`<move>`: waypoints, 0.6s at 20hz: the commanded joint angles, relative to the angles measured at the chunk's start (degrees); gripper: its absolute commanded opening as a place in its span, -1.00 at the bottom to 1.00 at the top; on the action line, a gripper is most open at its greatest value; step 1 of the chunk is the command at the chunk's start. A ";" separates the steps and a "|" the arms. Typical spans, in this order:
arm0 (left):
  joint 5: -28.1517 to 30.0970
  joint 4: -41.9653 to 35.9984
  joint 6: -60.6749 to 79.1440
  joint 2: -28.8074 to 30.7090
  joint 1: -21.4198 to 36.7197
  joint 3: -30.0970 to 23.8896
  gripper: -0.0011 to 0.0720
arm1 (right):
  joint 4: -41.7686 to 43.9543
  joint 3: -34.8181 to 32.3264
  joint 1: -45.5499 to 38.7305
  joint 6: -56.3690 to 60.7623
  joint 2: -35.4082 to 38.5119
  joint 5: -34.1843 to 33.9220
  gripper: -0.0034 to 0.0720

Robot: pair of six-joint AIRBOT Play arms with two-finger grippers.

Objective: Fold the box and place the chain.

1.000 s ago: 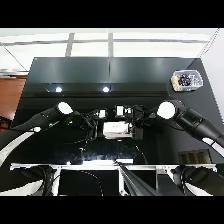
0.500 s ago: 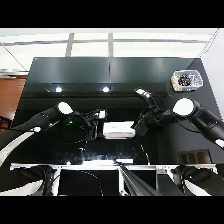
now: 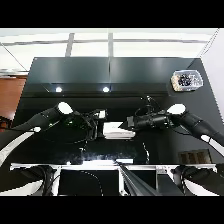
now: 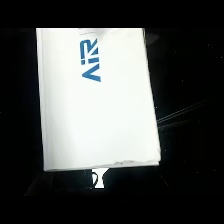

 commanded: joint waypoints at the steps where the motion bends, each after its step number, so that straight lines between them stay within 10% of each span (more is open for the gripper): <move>1: 0.02 0.02 0.04 -0.04 -0.02 0.02 0.37 | 1.27 -0.26 0.07 -0.22 -1.55 -1.57 -0.89; 12: 0.02 0.02 0.04 -0.04 -0.02 0.02 0.37 | -3.61 -0.26 0.87 1.99 -1.64 -3.67 -0.89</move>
